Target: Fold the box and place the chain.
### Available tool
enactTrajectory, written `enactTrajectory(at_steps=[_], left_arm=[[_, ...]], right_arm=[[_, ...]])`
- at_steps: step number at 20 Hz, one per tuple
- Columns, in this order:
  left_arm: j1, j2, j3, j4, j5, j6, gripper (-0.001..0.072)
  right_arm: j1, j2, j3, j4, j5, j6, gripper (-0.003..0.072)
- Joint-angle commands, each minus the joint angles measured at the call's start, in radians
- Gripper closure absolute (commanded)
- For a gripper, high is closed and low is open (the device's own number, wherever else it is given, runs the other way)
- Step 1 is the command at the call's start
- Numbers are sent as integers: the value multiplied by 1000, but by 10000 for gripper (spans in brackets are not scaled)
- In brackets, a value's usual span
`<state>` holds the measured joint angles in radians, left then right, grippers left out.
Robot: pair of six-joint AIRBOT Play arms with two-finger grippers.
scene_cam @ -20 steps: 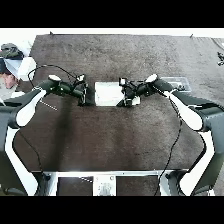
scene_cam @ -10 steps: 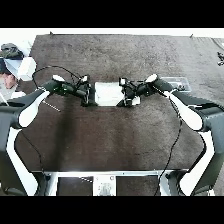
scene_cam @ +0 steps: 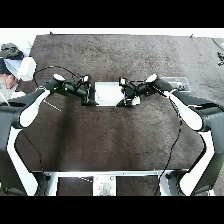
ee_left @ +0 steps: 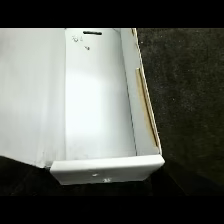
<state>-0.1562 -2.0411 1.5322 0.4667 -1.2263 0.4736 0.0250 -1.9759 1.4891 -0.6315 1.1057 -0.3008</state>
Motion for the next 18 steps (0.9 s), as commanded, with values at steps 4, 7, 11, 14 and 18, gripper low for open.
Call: enactTrajectory(at_steps=[4, 7, 11, 14, 18], left_arm=[[-10, -13, 2, -36, 16, 32, 9], [-14, -16, 2, -32, 29, 33, 9], [-36, -21, 2, -34, 51, 50, 8], [-47, -22, 2, -34, 63, 50, 9], [-47, -22, 2, -34, 63, 50, 10]], right_arm=[[1, 1, 0, 0, 1, -2, 364], [1, 1, 0, 0, 1, -2, 364], [1, 1, 0, 0, 1, -2, 363], [1, 1, 0, 0, 1, -2, 364], [1, 1, 0, 0, 1, -2, 363]])
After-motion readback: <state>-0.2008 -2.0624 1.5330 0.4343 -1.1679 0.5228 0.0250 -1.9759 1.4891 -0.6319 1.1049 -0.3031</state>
